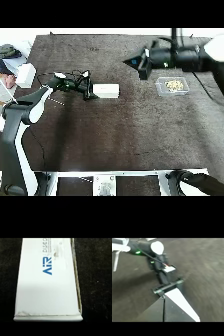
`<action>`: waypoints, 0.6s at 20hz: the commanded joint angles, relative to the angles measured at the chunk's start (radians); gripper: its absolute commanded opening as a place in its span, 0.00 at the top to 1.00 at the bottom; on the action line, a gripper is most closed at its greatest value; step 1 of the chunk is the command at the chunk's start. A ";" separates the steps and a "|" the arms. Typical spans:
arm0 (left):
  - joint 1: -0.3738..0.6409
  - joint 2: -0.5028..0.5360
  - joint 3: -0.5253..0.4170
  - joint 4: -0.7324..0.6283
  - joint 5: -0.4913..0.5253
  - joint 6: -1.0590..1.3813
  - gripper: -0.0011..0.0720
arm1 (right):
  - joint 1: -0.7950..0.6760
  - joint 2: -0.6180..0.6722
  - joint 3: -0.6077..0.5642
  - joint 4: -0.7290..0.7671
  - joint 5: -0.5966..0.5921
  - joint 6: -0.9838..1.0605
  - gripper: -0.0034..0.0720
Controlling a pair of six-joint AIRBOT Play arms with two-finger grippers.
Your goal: Fold the box and place the chain.
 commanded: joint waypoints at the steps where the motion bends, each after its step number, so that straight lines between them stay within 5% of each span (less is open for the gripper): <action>1: 0.000 0.000 0.000 0.000 0.000 0.001 0.60 | 0.001 0.301 -0.430 0.002 -0.387 0.011 0.97; 6: 0.000 0.000 0.000 0.000 0.000 0.001 0.60 | 0.002 0.628 -0.864 0.029 -0.622 0.016 0.97; 12: -0.002 0.000 0.000 -0.001 0.000 0.001 0.60 | 0.001 0.782 -1.013 0.062 -0.660 0.022 0.97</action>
